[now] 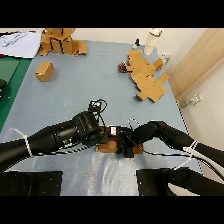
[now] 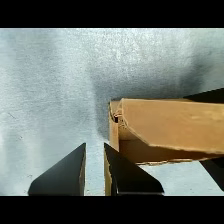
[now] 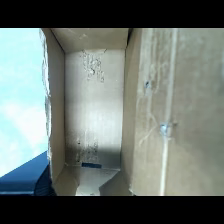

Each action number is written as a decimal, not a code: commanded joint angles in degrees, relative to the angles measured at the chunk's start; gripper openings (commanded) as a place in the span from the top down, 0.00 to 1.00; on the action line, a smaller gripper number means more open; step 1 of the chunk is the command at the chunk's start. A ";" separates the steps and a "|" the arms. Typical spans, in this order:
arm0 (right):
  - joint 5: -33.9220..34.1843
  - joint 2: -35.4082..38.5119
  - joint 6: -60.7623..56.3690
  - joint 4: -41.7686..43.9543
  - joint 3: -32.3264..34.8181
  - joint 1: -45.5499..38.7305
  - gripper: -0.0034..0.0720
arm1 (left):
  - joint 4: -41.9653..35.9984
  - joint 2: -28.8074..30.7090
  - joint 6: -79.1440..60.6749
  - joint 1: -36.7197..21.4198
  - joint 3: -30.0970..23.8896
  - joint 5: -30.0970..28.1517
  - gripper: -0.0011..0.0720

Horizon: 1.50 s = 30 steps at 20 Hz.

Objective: Fold the box.

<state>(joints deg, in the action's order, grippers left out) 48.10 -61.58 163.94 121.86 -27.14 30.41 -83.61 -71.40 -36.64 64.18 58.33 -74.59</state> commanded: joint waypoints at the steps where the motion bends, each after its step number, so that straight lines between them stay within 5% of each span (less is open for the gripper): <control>1: -0.02 0.00 -0.02 0.02 0.00 0.00 0.51 | 0.33 0.07 -0.98 0.00 0.07 -0.48 0.74; 3: -0.02 0.00 -0.02 0.02 0.00 0.00 0.50 | 1.05 0.09 -1.53 0.00 0.04 -1.07 0.76; 4: -0.02 -0.02 -0.02 0.02 0.00 0.00 0.51 | 1.81 0.07 -1.62 0.00 0.04 -2.03 0.98; 8: -0.02 -0.02 -0.02 0.02 0.00 0.00 0.51 | 1.88 0.96 -10.93 0.00 -1.03 -2.73 0.97; 11: -0.04 -0.02 -0.02 0.02 0.00 0.00 0.50 | -20.72 8.85 -39.60 -3.54 -9.64 8.55 0.97; 13: -0.02 -0.02 -0.02 0.02 0.00 0.00 0.51 | -31.85 15.87 -60.76 -8.11 -16.52 9.97 0.97; 17: -0.02 0.00 -0.02 0.02 0.00 0.00 0.50 | -24.39 23.52 -75.10 -12.26 -24.87 13.99 0.97; 18: -0.04 -0.02 0.00 0.02 0.00 0.00 0.50 | -22.84 23.47 -75.95 -12.24 -26.49 17.51 0.71; 19: -0.02 -0.02 -0.02 0.02 0.00 0.00 0.50 | -22.69 23.08 -78.03 -12.24 -28.06 20.94 0.13; 20: -0.02 -0.02 -0.02 0.02 0.00 0.00 0.51 | -22.58 22.38 -79.47 -12.24 -29.42 23.76 0.03; 28: -0.04 -0.02 -0.02 0.00 0.00 0.00 0.50 | -22.60 21.75 -98.31 -14.88 -39.80 52.68 0.02; 30: -0.02 -0.02 -0.02 0.00 0.00 0.00 0.50 | -24.94 22.93 -101.88 -14.95 -41.88 56.00 0.02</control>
<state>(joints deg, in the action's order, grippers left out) 48.07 -61.58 163.94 121.86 -27.14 30.41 -106.61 -49.47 -131.15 49.74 19.77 -28.25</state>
